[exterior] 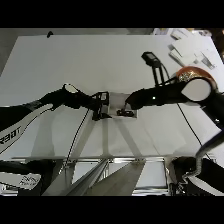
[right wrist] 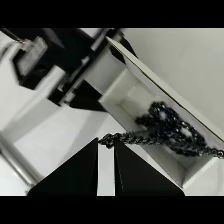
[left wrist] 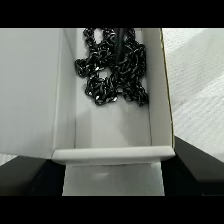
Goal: Fold the box and place the chain.
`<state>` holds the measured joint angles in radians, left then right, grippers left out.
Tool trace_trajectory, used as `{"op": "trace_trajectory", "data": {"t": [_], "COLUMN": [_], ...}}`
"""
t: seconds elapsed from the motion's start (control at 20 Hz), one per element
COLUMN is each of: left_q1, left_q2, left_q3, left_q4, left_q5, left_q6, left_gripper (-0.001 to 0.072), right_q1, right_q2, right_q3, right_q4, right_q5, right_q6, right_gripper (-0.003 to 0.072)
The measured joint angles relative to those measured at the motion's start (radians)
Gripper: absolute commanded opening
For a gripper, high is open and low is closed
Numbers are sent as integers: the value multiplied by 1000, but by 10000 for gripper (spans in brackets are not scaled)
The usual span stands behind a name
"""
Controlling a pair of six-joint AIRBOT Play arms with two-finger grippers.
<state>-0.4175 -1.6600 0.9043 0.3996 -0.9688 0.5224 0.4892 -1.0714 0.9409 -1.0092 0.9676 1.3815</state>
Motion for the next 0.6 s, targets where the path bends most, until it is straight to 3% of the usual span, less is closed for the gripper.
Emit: {"op": "trace_trajectory", "data": {"t": [0.05,0.25,0.35,0.4,0.55,0.6], "left_q1": [0,0,0,0,0,0], "left_q2": [0,0,0,0,0,0], "left_q3": [0,0,0,0,0,0], "left_q4": [0,0,0,0,0,0], "left_q5": [0,0,0,0,0,0], "left_q6": [0,0,0,0,0,0], "left_gripper": [88,88,88,88,88,88], "right_q1": [11,35,32,24,-32,-60], "right_q2": [-33,-107,-117,-120,-125,-126], "right_q3": [0,3,27,52,184,235], "right_q4": [-19,-79,-94,-98,-107,-110], "right_q5": [3,22,49,72,167,196], "right_q6": [2,5,5,2,-18,-21], "right_gripper": [120,129,291,320,309,260]}}
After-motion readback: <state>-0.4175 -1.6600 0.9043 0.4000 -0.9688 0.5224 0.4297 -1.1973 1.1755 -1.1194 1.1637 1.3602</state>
